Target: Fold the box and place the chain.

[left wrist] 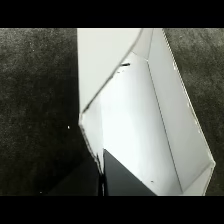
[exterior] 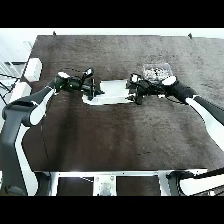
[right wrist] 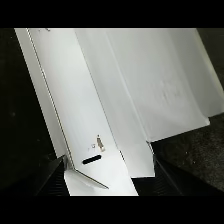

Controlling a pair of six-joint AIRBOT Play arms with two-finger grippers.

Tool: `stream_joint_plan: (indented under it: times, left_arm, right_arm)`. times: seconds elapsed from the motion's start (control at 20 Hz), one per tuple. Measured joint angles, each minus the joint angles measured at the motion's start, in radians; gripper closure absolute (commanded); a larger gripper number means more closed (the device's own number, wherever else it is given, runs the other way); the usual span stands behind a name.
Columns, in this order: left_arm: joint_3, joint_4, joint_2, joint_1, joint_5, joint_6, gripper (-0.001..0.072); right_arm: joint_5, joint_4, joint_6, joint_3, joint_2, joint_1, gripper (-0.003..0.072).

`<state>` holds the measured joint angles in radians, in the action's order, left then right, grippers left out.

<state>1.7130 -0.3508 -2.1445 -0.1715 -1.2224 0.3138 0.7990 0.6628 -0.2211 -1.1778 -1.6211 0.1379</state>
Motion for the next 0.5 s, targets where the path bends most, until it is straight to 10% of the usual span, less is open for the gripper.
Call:
stream_joint_plan:
  times: [0.5]
  left_arm:
    - [0.0,0.0,0.0,0.0,0.0,0.0,0.069]
  right_arm:
    - [0.108,0.0,-0.018,-0.113,-0.085,-0.027,0.0067]
